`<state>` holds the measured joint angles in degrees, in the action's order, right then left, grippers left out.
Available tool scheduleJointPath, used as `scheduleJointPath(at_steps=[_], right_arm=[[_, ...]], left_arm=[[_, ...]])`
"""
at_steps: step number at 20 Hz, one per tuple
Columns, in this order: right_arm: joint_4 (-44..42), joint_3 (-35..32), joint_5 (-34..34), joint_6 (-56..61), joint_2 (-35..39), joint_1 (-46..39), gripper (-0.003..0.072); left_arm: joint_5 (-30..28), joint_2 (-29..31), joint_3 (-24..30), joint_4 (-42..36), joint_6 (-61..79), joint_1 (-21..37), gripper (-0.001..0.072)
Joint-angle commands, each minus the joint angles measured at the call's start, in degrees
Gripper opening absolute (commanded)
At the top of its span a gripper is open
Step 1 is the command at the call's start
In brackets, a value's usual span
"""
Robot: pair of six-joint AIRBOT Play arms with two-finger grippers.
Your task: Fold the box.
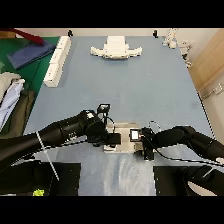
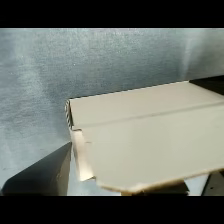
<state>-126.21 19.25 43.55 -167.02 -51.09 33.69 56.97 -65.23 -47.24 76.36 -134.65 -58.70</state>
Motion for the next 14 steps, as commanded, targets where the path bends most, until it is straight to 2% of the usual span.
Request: scheduleJointPath(at_steps=[1,8,14], right_arm=[[0.00,-0.02,-0.02,0.02,-0.02,0.00,0.0567],[-0.02,-0.02,-0.02,0.02,-0.02,-0.02,0.0567],[0.00,-0.02,-0.02,0.02,-0.02,-0.02,0.0567]], left_arm=[[0.70,-1.36,-0.59,0.44,-1.88,-0.26,0.0401],[2.01,-3.93,-0.63,3.98,-5.97,-0.39,0.0400],[3.56,-7.65,-3.39,6.05,-7.45,-2.84,0.0400]])
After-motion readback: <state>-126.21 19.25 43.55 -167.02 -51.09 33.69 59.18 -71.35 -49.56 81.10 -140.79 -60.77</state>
